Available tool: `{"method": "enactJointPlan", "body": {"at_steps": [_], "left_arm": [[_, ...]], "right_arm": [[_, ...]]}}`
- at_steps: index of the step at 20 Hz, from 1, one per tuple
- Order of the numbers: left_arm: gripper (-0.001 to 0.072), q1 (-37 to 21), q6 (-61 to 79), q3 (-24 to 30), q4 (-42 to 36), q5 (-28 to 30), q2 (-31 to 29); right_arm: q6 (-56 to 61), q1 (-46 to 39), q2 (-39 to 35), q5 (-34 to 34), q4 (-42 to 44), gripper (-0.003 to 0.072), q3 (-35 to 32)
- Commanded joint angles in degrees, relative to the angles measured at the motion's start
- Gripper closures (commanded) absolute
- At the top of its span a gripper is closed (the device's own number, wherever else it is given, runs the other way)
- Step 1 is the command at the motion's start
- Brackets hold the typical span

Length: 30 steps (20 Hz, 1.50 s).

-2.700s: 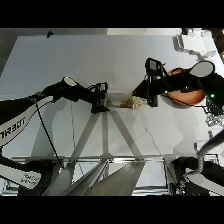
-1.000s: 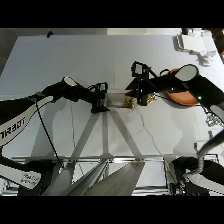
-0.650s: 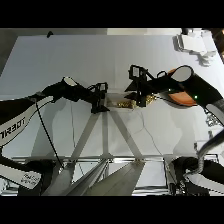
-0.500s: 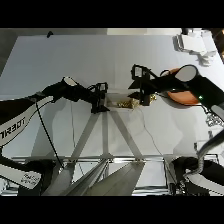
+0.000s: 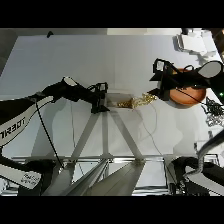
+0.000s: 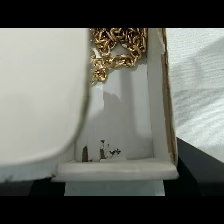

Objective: Fold the box and place the chain.

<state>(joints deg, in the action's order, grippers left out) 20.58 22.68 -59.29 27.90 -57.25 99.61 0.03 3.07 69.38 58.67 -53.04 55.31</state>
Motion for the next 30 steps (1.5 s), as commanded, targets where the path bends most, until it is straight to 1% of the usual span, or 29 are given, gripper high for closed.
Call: {"method": "enactJointPlan", "body": {"at_steps": [1,2,4,5,8,11,13,16,18,19,20,22,23,24,27,30], "left_arm": [[0.0286,0.0,0.0,0.0,0.0,0.0,0.0],[0.0286,0.0,0.0,0.0,0.0,0.0,0.0],[0.0286,0.0,0.0,0.0,0.0,0.0,0.0],[0.0286,0.0,0.0,0.0,0.0,0.0,0.0],[0.0286,0.0,0.0,0.0,0.0,0.0,0.0],[0.0286,0.0,0.0,0.0,0.0,0.0,0.0],[0.0286,0.0,0.0,0.0,0.0,0.0,0.0],[0.0286,0.0,0.0,0.0,0.0,0.0,0.0],[0.0286,0.0,0.0,0.0,0.0,0.0,0.0],[0.0286,0.0,0.0,0.0,0.0,0.0,0.0],[0.0286,0.0,0.0,0.0,0.0,0.0,0.0],[0.0286,0.0,0.0,0.0,0.0,0.0,0.0],[0.0286,0.0,0.0,0.0,0.0,0.0,0.0],[0.0286,0.0,0.0,0.0,0.0,0.0,0.0],[0.0286,0.0,0.0,0.0,0.0,0.0,0.0],[0.0286,0.0,0.0,0.0,0.0,0.0,0.0]], "right_arm": [[0.0,-1.4,2.9,-0.2,-2.7,0.0096,-2.3],[0.0,-1.4,4.0,-1.4,-2.7,0.0059,-3.6],[0.1,-1.4,6.2,-2.8,-2.7,0.0057,-5.2],[1.2,-1.4,7.3,-2.8,-2.6,0.0037,-5.2],[4.7,-1.3,10.2,-4.3,-2.7,0.0035,-5.2],[6.0,0.1,11.7,-5.8,-5.1,0.0025,-5.0],[9.2,0.9,13.8,-7.1,-6.1,0.0025,-4.0],[14.5,2.1,17.0,-7.4,-8.7,0.0026,-1.9],[16.9,2.8,18.4,-7.8,-10.8,0.0049,-1.8],[18.4,3.1,19.0,-8.2,-12.4,0.0118,-1.8],[19.8,3.5,19.2,-9.0,-13.9,0.0226,-1.8],[20.0,3.8,18.8,-9.1,-14.2,0.0504,-1.8],[20.0,3.9,18.6,-8.3,-14.4,0.0609,-1.8],[20.0,4.0,18.2,-7.5,-14.4,0.0677,-1.8],[19.9,5.1,15.9,-6.0,-14.6,0.0679,-1.8],[20.2,6.7,11.5,-4.7,-14.3,0.0680,-1.9]]}}
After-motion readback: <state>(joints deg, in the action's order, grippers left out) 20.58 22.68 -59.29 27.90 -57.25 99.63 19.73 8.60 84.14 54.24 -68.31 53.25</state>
